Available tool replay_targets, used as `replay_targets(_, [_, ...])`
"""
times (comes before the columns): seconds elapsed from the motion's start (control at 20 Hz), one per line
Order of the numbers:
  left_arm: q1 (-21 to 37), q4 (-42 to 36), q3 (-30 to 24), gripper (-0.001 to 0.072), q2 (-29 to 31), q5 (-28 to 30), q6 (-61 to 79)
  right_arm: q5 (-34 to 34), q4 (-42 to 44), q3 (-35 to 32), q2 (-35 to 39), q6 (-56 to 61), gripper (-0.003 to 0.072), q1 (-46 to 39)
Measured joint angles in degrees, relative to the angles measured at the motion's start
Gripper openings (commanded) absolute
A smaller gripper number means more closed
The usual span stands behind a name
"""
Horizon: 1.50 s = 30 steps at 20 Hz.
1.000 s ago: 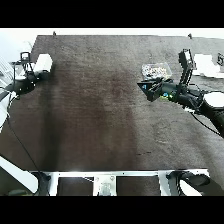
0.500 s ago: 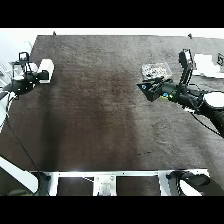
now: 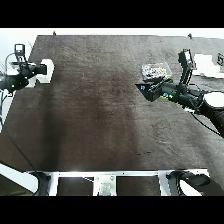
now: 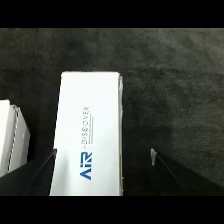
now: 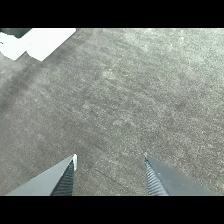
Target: Fold the box and place the chain.
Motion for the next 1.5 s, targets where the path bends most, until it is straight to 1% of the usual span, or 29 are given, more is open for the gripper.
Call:
replay_targets(0.05, [0.0, 2.2, 0.0, 0.0720, 1.3, -1.6, -2.1, 0.0, 0.0, 0.0, 0.0, 0.0, 0.0514, 0.0])
replay_targets(0.1, [0.0, 4.7, 0.0, 0.0702, 2.6, -3.3, -4.5, 0.0, -0.1, 0.0, 0.0, 0.0, 0.0501, 0.0])
replay_targets(0.15, [0.0, 7.6, 0.0, 0.0481, 4.3, -5.4, -7.1, 0.0, -0.1, 0.0, 0.0, 0.0, 0.0385, 0.0])
replay_targets(0.2, [0.0, 10.7, 0.0, 0.0202, 6.1, -7.6, -9.5, 0.0, -0.1, 0.0, 0.0, 0.0, 0.0226, 0.0])
replay_targets(0.25, [0.1, 13.3, 0.0, 0.0046, 8.0, -10.1, -11.2, 0.0, -0.1, 0.0, 0.0, 0.0, 0.0131, 0.0])
replay_targets(0.3, [0.1, 15.4, 0.0, 0.0019, 10.2, -12.9, -12.3, 0.0, -0.1, 0.0, 0.0, 0.0, 0.0034, 0.0])
replay_targets(0.35, [0.0, 16.7, 0.0, 0.0016, 12.4, -15.8, -13.0, 0.0, -0.1, 0.0, 0.1, 0.0, 0.0015, 0.0])
replay_targets(0.45, [0.0, 17.9, 0.0, 0.0014, 17.2, -21.7, -14.1, 0.0, -0.2, 0.0, 0.4, 0.0, 0.0014, 0.0])
replay_targets(0.55, [-0.3, 17.4, -0.3, 0.0014, 22.7, -26.0, -14.7, 0.0, -0.2, 0.0, 1.6, 0.0, 0.0013, 0.0])
replay_targets(0.65, [-2.2, 17.2, -2.6, 0.0015, 29.5, -27.0, -14.8, 0.0, -0.8, -0.3, 3.9, 0.0, 0.0013, 0.0])
replay_targets(0.7, [-3.7, 16.9, -5.1, 0.0014, 33.8, -25.9, -14.7, -0.2, -1.0, -0.6, 5.4, 0.0, 0.0012, 0.0])
replay_targets(0.75, [-5.5, 16.9, -8.1, 0.0014, 38.0, -24.2, -14.4, -0.6, -1.3, -1.3, 7.4, 0.0, 0.0012, 0.0])
replay_targets(0.85, [-9.7, 16.7, -16.2, 0.0014, 46.8, -19.1, -13.7, -2.2, -1.9, -3.4, 11.8, 0.0, 0.0012, 0.0])
replay_targets(1.0, [-16.2, 16.5, -31.6, 0.0014, 60.1, -10.4, -11.8, -5.4, -3.3, -8.9, 19.4, 0.0, 0.0012, 0.0])
replay_targets(1.15, [-21.3, 16.4, -47.0, 0.0014, 71.2, -4.1, -9.9, -8.4, -4.3, -16.6, 27.6, 0.1, 0.0012, 0.0])
replay_targets(1.25, [-23.4, 15.8, -56.0, 0.0015, 76.8, -1.6, -9.2, -9.9, -4.7, -22.2, 32.7, 0.1, 0.0012, 0.0])
replay_targets(1.35, [-24.8, 15.0, -63.1, 0.0017, 81.2, -0.2, -9.0, -11.5, -5.1, -27.9, 37.4, 0.1, 0.0012, 0.0])
replay_targets(1.4, [-25.2, 14.5, -66.0, 0.0020, 82.9, 0.7, -8.8, -12.5, -5.1, -30.6, 39.5, 0.1, 0.0014, 0.0])
replay_targets(1.5, [-25.8, 13.8, -69.7, 0.0021, 84.9, 1.7, -8.7, -15.4, -5.2, -35.5, 43.6, 0.2, 0.0014, 0.0])
